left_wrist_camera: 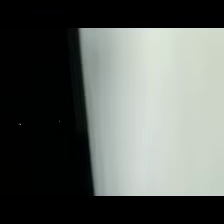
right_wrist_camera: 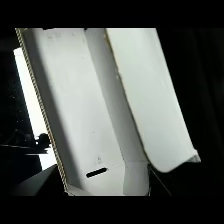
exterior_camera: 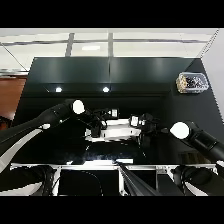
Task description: Fold the box and place the chain.
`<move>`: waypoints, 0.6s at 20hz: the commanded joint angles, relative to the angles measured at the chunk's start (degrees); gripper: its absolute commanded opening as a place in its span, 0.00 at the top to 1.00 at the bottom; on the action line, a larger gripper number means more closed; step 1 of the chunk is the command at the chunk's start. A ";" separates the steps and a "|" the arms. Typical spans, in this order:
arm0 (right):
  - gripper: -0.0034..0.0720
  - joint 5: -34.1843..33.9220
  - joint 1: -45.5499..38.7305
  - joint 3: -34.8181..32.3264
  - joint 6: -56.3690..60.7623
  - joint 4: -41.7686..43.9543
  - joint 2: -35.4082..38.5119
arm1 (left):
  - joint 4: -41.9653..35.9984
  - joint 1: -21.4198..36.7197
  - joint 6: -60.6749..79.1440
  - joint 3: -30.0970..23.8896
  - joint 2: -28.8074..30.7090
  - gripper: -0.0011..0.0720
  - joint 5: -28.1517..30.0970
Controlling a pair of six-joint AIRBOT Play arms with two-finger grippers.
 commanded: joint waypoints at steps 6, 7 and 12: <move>0.10 0.11 -4.63 0.15 -9.14 8.68 -3.41 | 0.04 -0.04 0.24 0.07 0.00 0.95 0.04; 0.10 0.04 -4.66 0.15 -10.82 9.51 -3.76 | 0.04 -0.04 0.28 0.07 0.02 0.95 0.02; 0.10 1.38 -4.63 0.15 -17.22 16.57 -4.15 | 0.09 -0.04 2.60 0.07 0.83 0.95 1.27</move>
